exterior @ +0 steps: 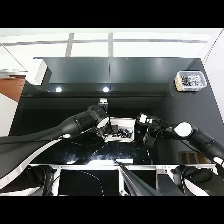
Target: Fold the box and place the chain.
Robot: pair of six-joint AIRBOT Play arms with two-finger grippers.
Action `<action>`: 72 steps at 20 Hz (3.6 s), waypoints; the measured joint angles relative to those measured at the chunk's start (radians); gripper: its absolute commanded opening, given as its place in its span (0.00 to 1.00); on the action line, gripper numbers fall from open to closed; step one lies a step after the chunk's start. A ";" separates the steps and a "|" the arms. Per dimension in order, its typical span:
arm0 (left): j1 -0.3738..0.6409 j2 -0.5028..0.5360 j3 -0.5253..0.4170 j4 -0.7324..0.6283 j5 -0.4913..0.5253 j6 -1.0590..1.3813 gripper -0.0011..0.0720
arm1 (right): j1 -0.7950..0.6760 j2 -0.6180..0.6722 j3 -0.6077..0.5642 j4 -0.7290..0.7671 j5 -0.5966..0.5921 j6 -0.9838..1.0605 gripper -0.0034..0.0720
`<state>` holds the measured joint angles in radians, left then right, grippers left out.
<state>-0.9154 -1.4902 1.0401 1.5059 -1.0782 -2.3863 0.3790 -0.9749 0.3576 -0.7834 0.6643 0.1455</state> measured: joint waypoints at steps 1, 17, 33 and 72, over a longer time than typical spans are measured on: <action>0.000 0.000 0.000 0.000 0.000 0.000 0.06 | 0.005 -0.005 0.000 0.004 -0.002 -0.007 0.80; 0.000 0.000 0.000 0.000 0.000 0.000 0.06 | 0.017 -0.021 -0.001 -0.002 -0.014 -0.027 0.80; 0.000 0.000 0.000 0.000 0.000 0.000 0.06 | 0.017 -0.021 -0.001 -0.006 0.002 -0.027 0.15; -0.001 0.000 0.004 -0.001 -0.004 -0.022 0.49 | -0.091 0.104 0.351 -0.112 0.550 0.730 0.73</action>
<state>-0.9161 -1.4899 1.0439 1.5051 -1.0824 -2.4084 0.2882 -0.8707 0.7086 -0.8955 1.2144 0.8757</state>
